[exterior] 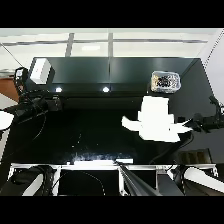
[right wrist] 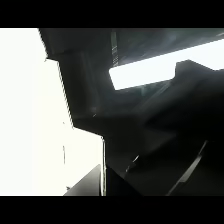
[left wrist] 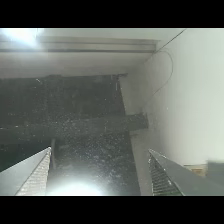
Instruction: Fold the box and place the chain.
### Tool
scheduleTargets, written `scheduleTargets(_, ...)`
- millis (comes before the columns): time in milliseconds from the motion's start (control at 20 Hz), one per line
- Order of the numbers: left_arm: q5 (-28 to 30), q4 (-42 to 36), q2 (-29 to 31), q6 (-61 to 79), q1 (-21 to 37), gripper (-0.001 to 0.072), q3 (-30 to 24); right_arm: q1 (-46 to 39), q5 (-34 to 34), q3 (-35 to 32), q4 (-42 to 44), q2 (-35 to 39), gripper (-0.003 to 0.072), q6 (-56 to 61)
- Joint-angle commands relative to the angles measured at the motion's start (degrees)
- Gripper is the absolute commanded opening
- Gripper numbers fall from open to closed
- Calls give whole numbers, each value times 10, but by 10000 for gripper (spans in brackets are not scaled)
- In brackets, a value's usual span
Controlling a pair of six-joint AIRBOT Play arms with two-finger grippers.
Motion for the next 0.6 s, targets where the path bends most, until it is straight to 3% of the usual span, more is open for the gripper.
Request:
scheduleTargets(0,-1,-9,0,0,0,705,0,21,-28,0,22,10,22,-14)
scheduleTargets(150,-3,-16,0,0,-1,705,0,80,-43,0,57,44,22,-12)
scheduleTargets(300,-43,-35,-1,0,-2,704,0,158,-31,-9,123,96,22,26)
scheduleTargets(400,-74,-47,-5,0,-2,703,0,226,30,-31,161,145,22,63)
scheduleTargets(550,-87,-85,-24,0,-9,703,0,373,180,-92,185,224,22,147)
